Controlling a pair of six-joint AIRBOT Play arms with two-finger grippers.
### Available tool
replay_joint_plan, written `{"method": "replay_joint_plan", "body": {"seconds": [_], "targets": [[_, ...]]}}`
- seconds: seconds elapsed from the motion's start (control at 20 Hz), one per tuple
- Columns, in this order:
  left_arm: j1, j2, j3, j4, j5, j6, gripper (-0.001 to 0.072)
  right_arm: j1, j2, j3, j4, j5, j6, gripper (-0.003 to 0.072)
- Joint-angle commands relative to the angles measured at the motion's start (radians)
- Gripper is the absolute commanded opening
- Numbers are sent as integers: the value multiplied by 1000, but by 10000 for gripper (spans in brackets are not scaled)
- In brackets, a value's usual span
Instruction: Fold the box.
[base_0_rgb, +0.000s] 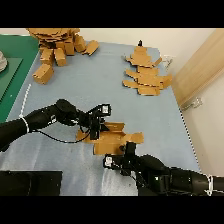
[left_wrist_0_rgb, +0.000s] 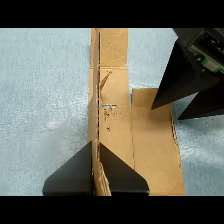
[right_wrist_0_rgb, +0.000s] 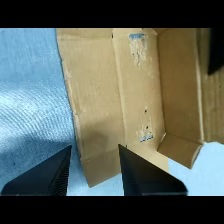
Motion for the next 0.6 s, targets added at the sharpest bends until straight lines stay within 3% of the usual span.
{"method": "replay_joint_plan", "body": {"seconds": [0.0,0.55], "targets": [[1,0,0,0,0,0,13,-8,-6,1,-20,-6,1,437],[1,0,0,0,0,0,13,-43,-5,12,-71,-12,45,437]]}}
